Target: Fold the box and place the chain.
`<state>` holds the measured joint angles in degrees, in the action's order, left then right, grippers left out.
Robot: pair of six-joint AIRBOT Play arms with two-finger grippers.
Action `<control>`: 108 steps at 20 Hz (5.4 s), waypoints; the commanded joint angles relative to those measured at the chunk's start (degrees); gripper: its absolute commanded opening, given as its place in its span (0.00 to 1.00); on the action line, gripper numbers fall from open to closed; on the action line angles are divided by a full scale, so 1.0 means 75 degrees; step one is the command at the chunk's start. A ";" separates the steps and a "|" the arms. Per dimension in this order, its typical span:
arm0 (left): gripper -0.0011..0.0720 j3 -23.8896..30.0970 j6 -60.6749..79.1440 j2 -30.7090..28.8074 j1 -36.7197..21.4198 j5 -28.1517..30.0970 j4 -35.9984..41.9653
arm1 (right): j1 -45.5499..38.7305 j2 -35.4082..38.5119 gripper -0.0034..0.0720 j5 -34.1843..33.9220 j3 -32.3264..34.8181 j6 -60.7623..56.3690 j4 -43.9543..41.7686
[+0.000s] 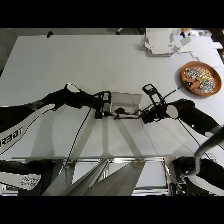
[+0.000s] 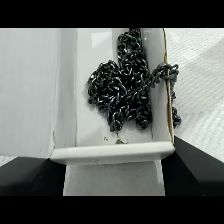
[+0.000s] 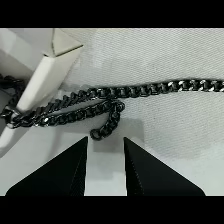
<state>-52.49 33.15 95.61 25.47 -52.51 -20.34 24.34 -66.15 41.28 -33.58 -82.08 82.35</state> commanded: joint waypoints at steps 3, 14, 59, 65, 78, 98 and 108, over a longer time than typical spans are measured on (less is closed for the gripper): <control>0.30 -0.0003 0.0000 0.0000 -0.0003 0.0000 0.0000 | 0.0015 -0.0373 0.30 -0.0160 0.0003 -0.0020 -0.0009; 0.30 -0.0003 0.0000 0.0000 -0.0003 0.0000 -0.0003 | 0.0015 0.1577 0.07 0.1233 -0.0076 -0.0009 0.0478; 0.30 -0.0003 0.0000 0.0000 -0.0003 0.0000 -0.0003 | 0.0449 0.0300 0.44 0.1848 -0.3346 0.1690 -0.2092; 0.30 -0.0003 0.0000 0.0000 -0.0003 -0.0003 0.0000 | -0.1396 0.0478 0.34 0.2186 -0.3223 -0.0286 0.0169; 0.30 -0.0003 0.0000 0.0000 -0.0003 0.0000 0.0000 | -0.2340 -0.1527 0.50 0.1999 -0.2378 -0.1131 0.0565; 0.30 -0.0003 0.0000 0.0000 -0.0003 0.0000 0.0000 | -0.2340 -0.2133 0.10 0.1413 -0.2378 -0.1784 0.0507; 0.30 -0.0003 0.0000 0.0000 -0.0003 0.0000 0.0000 | -0.2253 0.0434 0.07 0.1894 -0.2378 -0.0539 -0.0064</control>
<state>-52.49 33.12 95.61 25.47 -52.53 -20.32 6.92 -70.65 54.83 -51.37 -88.55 85.49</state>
